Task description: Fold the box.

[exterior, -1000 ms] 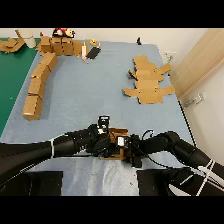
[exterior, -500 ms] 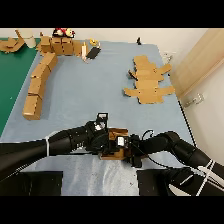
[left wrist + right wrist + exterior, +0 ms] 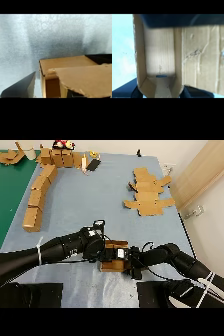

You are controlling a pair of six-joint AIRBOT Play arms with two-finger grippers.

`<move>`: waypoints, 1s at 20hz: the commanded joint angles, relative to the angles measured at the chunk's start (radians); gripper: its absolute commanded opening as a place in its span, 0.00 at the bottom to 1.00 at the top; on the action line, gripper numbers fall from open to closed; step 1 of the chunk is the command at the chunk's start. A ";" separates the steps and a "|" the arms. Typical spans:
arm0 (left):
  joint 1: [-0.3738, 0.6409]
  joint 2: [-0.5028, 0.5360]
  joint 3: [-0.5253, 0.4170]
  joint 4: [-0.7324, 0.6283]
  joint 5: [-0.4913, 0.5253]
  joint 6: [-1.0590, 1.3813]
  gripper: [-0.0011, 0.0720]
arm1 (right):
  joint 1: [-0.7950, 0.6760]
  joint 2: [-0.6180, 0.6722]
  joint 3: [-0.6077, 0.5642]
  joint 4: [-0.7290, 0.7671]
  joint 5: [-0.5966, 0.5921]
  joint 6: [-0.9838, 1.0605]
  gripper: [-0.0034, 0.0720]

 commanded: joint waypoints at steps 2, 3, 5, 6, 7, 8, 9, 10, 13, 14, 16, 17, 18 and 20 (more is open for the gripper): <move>0.032 0.023 -0.003 -0.023 -0.002 0.029 0.61 | 0.001 0.001 0.000 0.000 -0.001 0.000 0.65; 0.042 0.029 -0.009 -0.035 -0.001 0.045 0.61 | 0.001 0.001 0.000 0.000 -0.001 0.000 0.65; 0.058 0.042 -0.021 -0.053 0.000 0.062 0.61 | 0.001 0.001 0.000 0.000 -0.001 0.000 0.65; 0.063 0.053 -0.029 -0.056 0.000 0.067 0.61 | 0.001 0.001 0.000 0.000 -0.001 0.000 0.65; 0.067 0.067 -0.035 -0.055 0.003 0.072 0.61 | 0.001 0.001 0.000 0.000 -0.001 0.000 0.65; 0.070 0.082 -0.043 -0.054 0.007 0.077 0.61 | 0.001 0.001 0.000 0.000 -0.001 0.000 0.65; 0.076 0.100 -0.056 -0.056 0.011 0.090 0.61 | 0.001 0.001 0.000 0.000 -0.001 0.000 0.65; 0.084 0.116 -0.071 -0.056 0.010 0.092 0.61 | 0.001 0.001 0.000 0.000 -0.001 0.000 0.65; 0.105 0.175 -0.141 -0.058 0.023 0.093 0.61 | 0.001 0.001 0.000 0.000 -0.001 0.000 0.65; 0.106 0.200 -0.164 -0.059 0.040 0.093 0.61 | 0.001 0.001 0.000 0.000 -0.001 0.000 0.65; 0.111 0.268 -0.222 -0.058 0.104 0.109 0.61 | 0.001 0.001 0.000 0.000 -0.001 0.000 0.65; 0.112 0.306 -0.251 -0.058 0.142 0.152 0.61 | 0.001 0.001 0.000 0.000 -0.001 0.000 0.65; 0.112 0.354 -0.286 -0.058 0.183 0.196 0.61 | 0.001 0.001 0.000 0.000 -0.001 0.000 0.65; 0.113 0.458 -0.365 -0.049 0.241 0.299 0.58 | 0.001 0.001 0.000 0.000 -0.001 0.000 0.65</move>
